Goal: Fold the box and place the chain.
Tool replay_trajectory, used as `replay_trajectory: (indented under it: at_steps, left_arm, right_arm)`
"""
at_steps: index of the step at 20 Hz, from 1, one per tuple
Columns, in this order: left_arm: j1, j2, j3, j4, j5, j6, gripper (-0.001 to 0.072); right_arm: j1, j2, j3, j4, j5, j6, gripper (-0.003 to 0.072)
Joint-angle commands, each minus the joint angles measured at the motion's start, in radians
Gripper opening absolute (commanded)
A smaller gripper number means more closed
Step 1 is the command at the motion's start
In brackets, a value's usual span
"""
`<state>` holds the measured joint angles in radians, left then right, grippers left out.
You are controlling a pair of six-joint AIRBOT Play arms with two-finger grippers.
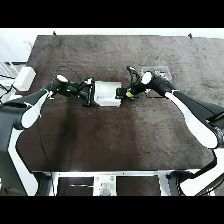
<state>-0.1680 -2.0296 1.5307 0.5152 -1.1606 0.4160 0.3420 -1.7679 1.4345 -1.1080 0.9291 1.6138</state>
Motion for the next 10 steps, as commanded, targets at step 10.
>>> replay_trajectory:
  at_steps: [10]
  left_arm:
    - [0.001,0.0,0.0,0.0,0.0,0.0,0.0588]
  right_arm:
    - [0.119,-0.175,0.37,-0.427,0.364,0.311,0.0424]
